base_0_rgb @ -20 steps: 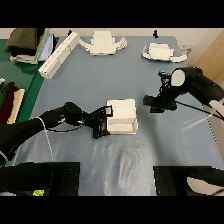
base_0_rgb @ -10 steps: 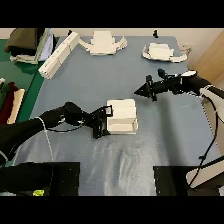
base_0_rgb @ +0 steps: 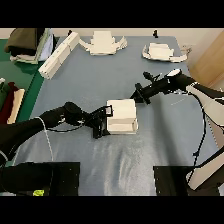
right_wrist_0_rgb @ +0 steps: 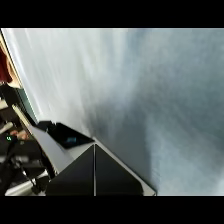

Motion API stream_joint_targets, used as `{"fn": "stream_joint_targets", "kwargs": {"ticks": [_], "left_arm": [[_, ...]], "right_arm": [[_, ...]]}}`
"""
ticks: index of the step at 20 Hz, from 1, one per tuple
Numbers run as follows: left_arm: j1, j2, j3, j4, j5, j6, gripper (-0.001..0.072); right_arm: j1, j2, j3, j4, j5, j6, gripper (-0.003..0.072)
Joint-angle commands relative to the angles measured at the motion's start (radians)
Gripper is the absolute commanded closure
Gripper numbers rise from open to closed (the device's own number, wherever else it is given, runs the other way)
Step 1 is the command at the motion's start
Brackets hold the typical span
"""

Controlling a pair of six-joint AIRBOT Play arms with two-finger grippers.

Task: Fold the box.

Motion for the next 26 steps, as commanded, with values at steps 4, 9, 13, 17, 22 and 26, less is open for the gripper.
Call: {"fn": "stream_joint_targets", "kwargs": {"ticks": [4, 9, 13, 17, 22, 26], "left_arm": [[0.000, 0.000, 0.000, 0.000, 0.000, 0.000, 0.0227], [0.000, 0.000, 0.000, 0.000, 0.000, 0.000, 0.0227], [0.000, 0.000, 0.000, 0.000, 0.000, 0.000, 0.0227], [0.000, 0.000, 0.000, 0.000, 0.000, 0.000, 0.0227], [0.000, 0.000, 0.000, 0.000, 0.000, 0.000, 0.0227], [0.000, 0.000, 0.000, 0.000, 0.000, 0.000, 0.0227]], "right_arm": [[0.048, 0.087, 0.005, -0.031, 0.181, -0.070, 0.0680], [0.139, 0.204, -0.010, -0.166, 0.181, -0.071, 0.0680], [0.222, 0.295, -0.098, -0.267, 0.118, -0.092, 0.0681], [0.295, 0.422, -0.258, -0.327, -0.042, -0.225, 0.0681], [0.391, 0.564, -0.414, -0.419, -0.304, -0.326, 0.0681], [0.486, 0.655, -0.468, -0.484, -0.431, -0.375, 0.0681]]}}
